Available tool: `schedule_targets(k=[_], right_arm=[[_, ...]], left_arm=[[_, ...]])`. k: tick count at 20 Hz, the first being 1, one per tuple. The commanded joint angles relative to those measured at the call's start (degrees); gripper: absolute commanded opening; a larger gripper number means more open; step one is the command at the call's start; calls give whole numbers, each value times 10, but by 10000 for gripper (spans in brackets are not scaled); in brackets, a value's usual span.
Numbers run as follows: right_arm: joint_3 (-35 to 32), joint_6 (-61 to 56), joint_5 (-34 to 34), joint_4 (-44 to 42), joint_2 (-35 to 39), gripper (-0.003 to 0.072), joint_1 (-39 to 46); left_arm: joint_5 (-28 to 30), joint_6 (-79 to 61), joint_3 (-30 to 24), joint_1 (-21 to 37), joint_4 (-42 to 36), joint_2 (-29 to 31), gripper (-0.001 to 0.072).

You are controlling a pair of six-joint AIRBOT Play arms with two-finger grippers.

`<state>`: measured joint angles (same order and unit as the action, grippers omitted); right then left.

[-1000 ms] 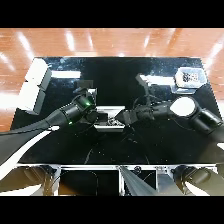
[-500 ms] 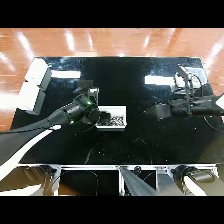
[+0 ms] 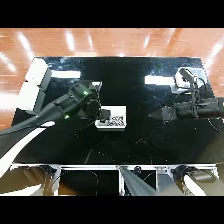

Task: Fold the box and place the chain.

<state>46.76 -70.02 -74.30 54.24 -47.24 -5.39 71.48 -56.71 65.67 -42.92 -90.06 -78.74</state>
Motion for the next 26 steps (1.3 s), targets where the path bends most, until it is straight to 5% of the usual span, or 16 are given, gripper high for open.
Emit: schedule_targets(k=[1, 4, 6, 9, 11, 14, 26], right_arm=[[13, -29, 60, 0, -5, 695, -28], [96, -94, 116, 61, -74, 695, -74], [187, -110, 97, 90, -172, 695, -113], [356, -72, 51, 147, -349, 696, -196], [446, 62, 14, 169, -448, 695, -254], [477, 130, -14, 190, -513, 696, -311], [477, 200, -165, 157, -516, 695, -305]], left_arm=[[110, -63, -10, 0, 55, 78, 553], [154, -59, -97, 17, 124, 220, 553], [138, -57, -175, 60, 98, 334, 553], [59, -84, -274, 149, -68, 465, 553], [22, -142, -321, 189, -156, 509, 553], [14, -170, -347, 203, -180, 516, 553], [-106, -179, -347, 204, -170, 453, 554]])
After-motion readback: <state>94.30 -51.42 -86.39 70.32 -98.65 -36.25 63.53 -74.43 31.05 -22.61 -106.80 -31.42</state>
